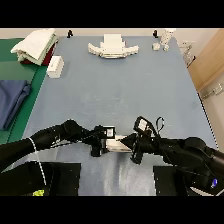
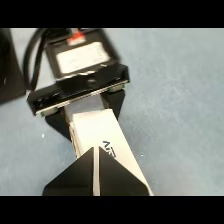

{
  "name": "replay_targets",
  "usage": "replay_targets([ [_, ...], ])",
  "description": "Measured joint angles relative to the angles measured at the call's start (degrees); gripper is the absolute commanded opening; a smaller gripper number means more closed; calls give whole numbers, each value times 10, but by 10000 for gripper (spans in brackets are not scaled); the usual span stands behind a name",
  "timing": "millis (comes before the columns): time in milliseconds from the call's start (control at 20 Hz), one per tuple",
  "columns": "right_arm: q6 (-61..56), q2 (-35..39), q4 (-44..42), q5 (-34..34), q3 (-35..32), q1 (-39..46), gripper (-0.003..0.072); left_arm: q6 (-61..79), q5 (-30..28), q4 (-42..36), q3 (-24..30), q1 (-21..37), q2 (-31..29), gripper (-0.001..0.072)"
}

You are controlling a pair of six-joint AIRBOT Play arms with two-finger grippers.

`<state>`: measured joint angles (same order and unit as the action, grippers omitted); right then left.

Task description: Fold the box.

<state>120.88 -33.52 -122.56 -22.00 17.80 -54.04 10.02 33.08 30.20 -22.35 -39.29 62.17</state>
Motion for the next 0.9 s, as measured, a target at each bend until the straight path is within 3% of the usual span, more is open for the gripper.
replay_targets([
  [200, -60, -2, -32, 103, -57, -34, 47, 0, 0, 0, 0, 0, 0, 473],
  [350, -81, -21, -40, 143, -76, -52, 47, 0, 0, 0, 0, 0, 0, 473],
  [900, -94, -80, -46, 175, -90, -70, 47, 0, 0, 0, 0, 0, 0, 473],
])
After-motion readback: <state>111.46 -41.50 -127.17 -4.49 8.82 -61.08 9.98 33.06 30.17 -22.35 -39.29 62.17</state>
